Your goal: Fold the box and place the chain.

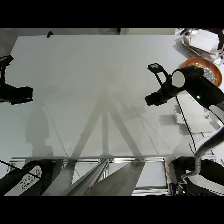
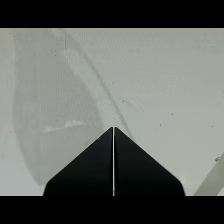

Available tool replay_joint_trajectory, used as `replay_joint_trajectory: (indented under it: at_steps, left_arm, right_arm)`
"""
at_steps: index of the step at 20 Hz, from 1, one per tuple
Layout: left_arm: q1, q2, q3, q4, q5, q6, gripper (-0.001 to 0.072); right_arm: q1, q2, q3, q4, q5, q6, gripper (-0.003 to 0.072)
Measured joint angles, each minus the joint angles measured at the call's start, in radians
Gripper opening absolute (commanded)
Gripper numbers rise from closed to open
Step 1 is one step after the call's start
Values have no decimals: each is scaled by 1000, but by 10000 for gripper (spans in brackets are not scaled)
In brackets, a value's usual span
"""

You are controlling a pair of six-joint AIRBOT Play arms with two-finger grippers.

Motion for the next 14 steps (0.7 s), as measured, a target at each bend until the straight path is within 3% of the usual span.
replay_joint_trajectory:
  at_steps: [10, 14]
  left_arm:
    - [0, 0, -2, 0, 0, 0, 11]
    - [0, 0, -2, 0, 0, 0, 11]
  right_arm:
    - [-4, 1, 2, -14, 2, -2, 19]
    - [-117, 2, 34, -184, 61, 36, 19]
